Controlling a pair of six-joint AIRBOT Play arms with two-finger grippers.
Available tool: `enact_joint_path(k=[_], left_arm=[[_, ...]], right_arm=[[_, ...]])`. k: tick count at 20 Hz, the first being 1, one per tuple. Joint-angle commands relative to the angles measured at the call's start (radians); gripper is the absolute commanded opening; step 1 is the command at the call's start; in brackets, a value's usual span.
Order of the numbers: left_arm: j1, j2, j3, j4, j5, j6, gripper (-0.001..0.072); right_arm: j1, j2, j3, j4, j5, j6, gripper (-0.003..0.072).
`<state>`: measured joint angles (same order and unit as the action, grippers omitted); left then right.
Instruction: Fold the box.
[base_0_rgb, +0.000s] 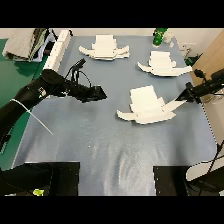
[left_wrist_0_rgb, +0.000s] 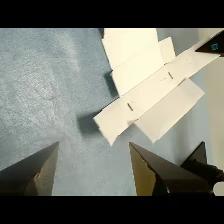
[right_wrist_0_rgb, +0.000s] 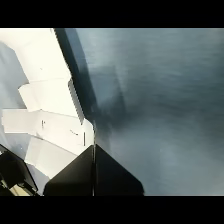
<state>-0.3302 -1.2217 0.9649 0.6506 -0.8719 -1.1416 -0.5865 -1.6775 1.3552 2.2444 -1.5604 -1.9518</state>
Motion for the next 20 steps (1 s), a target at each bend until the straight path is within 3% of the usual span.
enact_joint_path(k=[1,5,8,10,15,20], left_arm=[[0.002,0.0,0.0,0.008,-0.023,0.001,0.0668],[0.006,0.0,0.0,0.046,-0.096,0.005,0.0668],[0.014,0.0,0.0,0.053,-0.153,0.004,0.0668],[0.014,0.0,0.0,0.053,-0.161,0.004,0.0668],[0.014,0.0,0.0,0.052,-0.156,0.003,0.0668],[0.013,0.0,0.0,0.051,-0.158,0.003,0.0668]], right_arm=[[0.18,0.225,-0.277,0.028,0.267,0.076,-0.0001],[0.351,0.492,-0.587,0.011,0.376,0.217,0.0],[0.431,0.602,-0.718,0.003,0.478,0.274,0.0007],[0.451,0.594,-0.724,0.002,0.454,0.274,0.0222],[0.451,0.502,-0.674,-0.023,0.276,0.256,0.0231],[0.457,0.364,-0.616,-0.018,0.232,0.196,0.022]])
